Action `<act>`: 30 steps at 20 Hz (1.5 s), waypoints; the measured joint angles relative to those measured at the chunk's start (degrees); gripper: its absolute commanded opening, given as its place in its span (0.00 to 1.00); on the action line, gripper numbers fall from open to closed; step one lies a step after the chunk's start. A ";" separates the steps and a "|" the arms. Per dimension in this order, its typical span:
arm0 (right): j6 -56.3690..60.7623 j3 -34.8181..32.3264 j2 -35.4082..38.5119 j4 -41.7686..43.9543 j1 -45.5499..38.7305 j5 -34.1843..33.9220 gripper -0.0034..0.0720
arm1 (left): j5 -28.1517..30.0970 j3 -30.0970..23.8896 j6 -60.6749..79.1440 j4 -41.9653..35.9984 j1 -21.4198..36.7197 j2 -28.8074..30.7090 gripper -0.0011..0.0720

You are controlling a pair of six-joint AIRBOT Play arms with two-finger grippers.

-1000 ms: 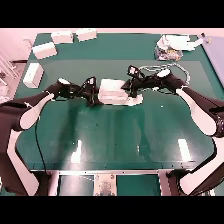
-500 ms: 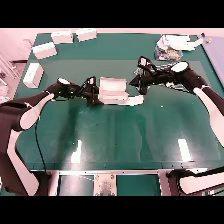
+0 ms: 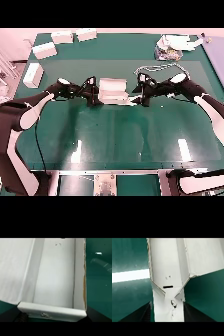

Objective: Fold the box and place the chain.

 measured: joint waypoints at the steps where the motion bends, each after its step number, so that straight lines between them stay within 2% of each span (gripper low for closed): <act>1: -1.53 -0.15 -0.46 0.96 0.02 -0.02 0.63 | 0.00 0.00 0.00 0.00 0.00 0.00 0.36; 6: -5.92 -0.50 -2.10 3.76 0.00 -1.99 0.67 | 0.00 0.00 0.00 0.00 0.00 0.00 0.36; 13: -8.39 -0.50 -3.61 6.34 0.87 -4.02 0.60 | 0.00 0.00 0.00 0.00 0.00 0.00 0.36; 14: -8.44 -0.50 -3.91 6.80 1.14 -4.20 0.58 | 0.00 0.00 0.00 0.00 0.00 0.00 0.36; 15: -8.59 -0.50 -4.11 7.08 1.40 -4.28 0.42 | 0.00 0.00 0.00 0.00 0.00 0.00 0.36; 16: -8.66 -0.50 -4.24 7.48 1.70 -4.39 0.36 | 0.00 0.00 -0.02 0.00 0.00 0.00 0.36; 19: -9.57 -0.50 -4.48 9.81 2.34 -6.08 0.30 | 0.00 0.00 0.00 -0.02 0.04 0.00 0.36; 24: -11.58 -0.50 -4.68 14.53 3.45 -7.41 0.32 | 0.07 0.02 -0.13 -0.04 -0.02 0.00 0.36; 25: -11.78 -0.50 -4.85 14.99 3.56 -7.63 0.37 | 0.07 0.02 -0.13 -0.04 0.02 0.00 0.36; 30: -12.52 -0.50 -6.54 16.37 4.48 -7.69 0.41 | 0.04 0.02 -0.04 0.09 0.00 0.00 0.36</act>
